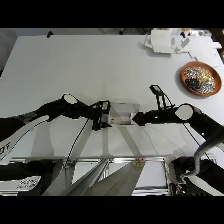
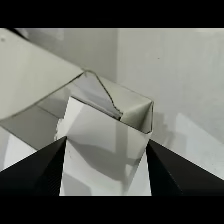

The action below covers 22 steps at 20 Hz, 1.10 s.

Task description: Fold the box and place the chain.

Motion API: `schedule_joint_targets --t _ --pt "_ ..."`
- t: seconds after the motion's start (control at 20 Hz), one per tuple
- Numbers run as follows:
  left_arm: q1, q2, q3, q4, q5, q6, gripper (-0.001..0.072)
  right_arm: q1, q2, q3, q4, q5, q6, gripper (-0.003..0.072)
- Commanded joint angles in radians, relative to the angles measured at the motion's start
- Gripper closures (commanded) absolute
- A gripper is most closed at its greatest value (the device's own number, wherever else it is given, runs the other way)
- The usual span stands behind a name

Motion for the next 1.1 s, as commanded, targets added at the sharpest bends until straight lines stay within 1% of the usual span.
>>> schedule_joint_targets --t 0.0,0.05,0.2,0.35,0.5,0.7,0.95,1.05 --pt "0.0 0.001 0.0 0.0 0.0 0.0 0.0574 0.073 -0.013 0.051 -0.223 -0.012 0.281 0.0208" --pt "0.0 0.001 0.0 0.0 0.0 0.0 0.0574 0.097 -0.03 0.069 -0.266 0.006 0.34 0.023" --pt "0.0 0.001 0.0 0.0 0.0 0.0 0.0574 0.167 -0.098 0.111 -0.281 0.026 0.417 0.023" --pt "0.001 0.001 0.0 0.0 0.0 0.0 0.0574 0.22 -0.127 0.142 -0.314 0.026 0.486 0.0232" --pt "0.001 0.001 0.0 0.0 0.0 0.0 0.0574 0.244 -0.146 0.164 -0.403 0.053 0.601 0.0258" --pt "0.0 0.001 0.0 0.0 0.0 0.0 0.0574 0.287 -0.202 0.212 -0.51 0.134 0.722 0.0267" --pt "0.0 0.001 0.0 0.0 0.0 0.0 0.0574 0.302 -0.242 0.252 -0.569 0.182 0.799 0.027" --pt "0.001 0.001 0.0 0.0 0.0 0.0 0.0574 0.302 -0.257 0.258 -0.602 0.201 0.83 0.0293"
